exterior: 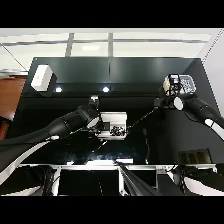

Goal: Fold the box and place the chain.

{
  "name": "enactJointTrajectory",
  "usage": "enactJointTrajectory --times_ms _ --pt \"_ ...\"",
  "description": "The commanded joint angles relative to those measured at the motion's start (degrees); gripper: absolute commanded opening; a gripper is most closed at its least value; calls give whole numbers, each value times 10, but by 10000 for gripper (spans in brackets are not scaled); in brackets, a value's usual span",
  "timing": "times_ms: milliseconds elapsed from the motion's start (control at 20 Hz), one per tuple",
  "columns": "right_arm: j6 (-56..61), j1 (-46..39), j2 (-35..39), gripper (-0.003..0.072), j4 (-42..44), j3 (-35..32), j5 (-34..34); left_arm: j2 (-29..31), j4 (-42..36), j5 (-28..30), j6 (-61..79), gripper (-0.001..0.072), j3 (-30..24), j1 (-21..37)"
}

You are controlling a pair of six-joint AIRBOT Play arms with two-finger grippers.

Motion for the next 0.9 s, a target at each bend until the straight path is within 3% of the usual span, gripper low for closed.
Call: enactJointTrajectory --times_ms 0,100,150,200,750,850 --pt "51 9 -11 630 -40 0 11 0 0 2 0 31 0 0" --pt "51 9 -11 609 -39 0 10 0 0 2 0 31 0 0" --pt "51 9 -11 501 -38 0 11 0 0 2 0 31 0 0" --pt "51 9 -11 486 -38 0 13 0 0 2 0 31 0 0" --pt "50 9 -17 479 -27 0 24 0 0 4 0 31 0 0" --pt "35 9 -17 28 -12 0 25 0 0 4 0 31 0 0"
